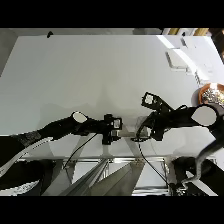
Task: Fold the box and place the chain.
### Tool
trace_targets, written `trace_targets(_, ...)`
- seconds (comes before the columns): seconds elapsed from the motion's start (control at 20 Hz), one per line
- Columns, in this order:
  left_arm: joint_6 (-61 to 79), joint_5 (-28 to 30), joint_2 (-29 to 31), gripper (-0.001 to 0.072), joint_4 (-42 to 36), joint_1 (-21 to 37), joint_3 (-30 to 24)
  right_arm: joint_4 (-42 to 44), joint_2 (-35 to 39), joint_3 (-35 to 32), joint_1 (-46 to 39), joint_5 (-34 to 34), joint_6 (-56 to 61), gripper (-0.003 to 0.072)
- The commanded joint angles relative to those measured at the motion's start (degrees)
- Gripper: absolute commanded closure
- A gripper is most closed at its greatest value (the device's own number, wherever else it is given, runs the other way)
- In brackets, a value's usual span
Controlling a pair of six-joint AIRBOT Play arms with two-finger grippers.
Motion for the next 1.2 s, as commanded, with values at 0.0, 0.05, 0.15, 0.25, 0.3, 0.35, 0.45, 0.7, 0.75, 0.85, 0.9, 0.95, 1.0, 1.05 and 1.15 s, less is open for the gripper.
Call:
trace_targets(0.0, 0.00, 0.02, 0.02, 0.0437, 0.00, 0.02, 0.02, -0.28, -0.76, -0.26, 0.07, -0.04, 0.15, 0.0542)
trace_targets(0.05, 0.00, 0.02, 0.02, 0.0437, 0.00, 0.02, 0.02, -0.76, -0.07, -0.26, 0.07, 0.37, 0.15, 0.0478)
trace_targets(0.15, 0.00, 0.00, 0.02, 0.0437, 0.02, 0.02, 0.02, -4.94, 2.84, -0.26, 0.00, 1.73, 0.11, 0.0477)
trace_targets(0.25, 0.00, 0.02, 0.02, 0.0437, 0.00, 0.02, 0.02, -13.75, 6.84, -0.26, -0.31, 3.63, -1.64, 0.0488)
trace_targets(0.3, 0.00, 0.02, 0.02, 0.0437, 0.00, 0.02, 0.02, -16.85, 8.61, -0.26, -1.53, 5.35, -6.23, 0.0488)
trace_targets(0.35, 0.00, 0.02, 0.02, 0.0437, 0.02, 0.02, 0.02, -18.40, 9.64, -0.26, -3.39, 7.54, -12.07, 0.0488)
trace_targets(0.45, 0.00, 0.02, 0.02, 0.0437, 0.00, 0.02, 0.02, -18.45, 9.01, -0.90, -7.48, 9.70, -20.09, 0.0488)
trace_targets(0.7, 0.00, 0.00, 0.02, 0.0437, 0.00, 0.02, 0.02, -17.42, 1.38, -5.88, -10.58, 4.35, -30.40, 0.0489)
trace_targets(0.75, 0.00, 0.02, 0.02, 0.0437, 0.02, 0.02, 0.02, -16.39, -0.07, -6.60, -10.58, 2.43, -32.57, 0.0489)
trace_targets(0.85, 0.00, 0.02, 0.02, 0.0437, 0.00, 0.02, 0.02, -14.82, -2.38, -7.98, -10.58, -0.11, -36.46, 0.0489)
trace_targets(0.9, 0.00, 0.02, 0.02, 0.0437, 0.02, 0.02, 0.02, -14.78, -3.32, -8.39, -10.58, -0.59, -37.97, 0.0489)
trace_targets(0.95, 0.00, 0.02, 0.02, 0.0437, 0.00, 0.02, 0.02, -14.78, -4.11, -8.74, -10.58, -1.07, -39.23, 0.0489)
trace_targets(1.0, 0.00, 0.02, 0.02, 0.0437, 0.00, 0.02, 0.02, -14.78, -4.92, -8.94, -10.58, -1.42, -40.28, 0.0489)
trace_targets(1.05, 0.00, 0.02, 0.02, 0.0437, 0.02, 0.02, 0.02, -14.75, -5.77, -8.94, -10.58, -1.73, -40.83, 0.0489)
trace_targets(1.15, 0.00, 0.02, 0.02, 0.0437, 0.00, 0.02, 0.02, -14.78, -6.82, -8.96, -10.58, -3.08, -41.16, 0.0489)
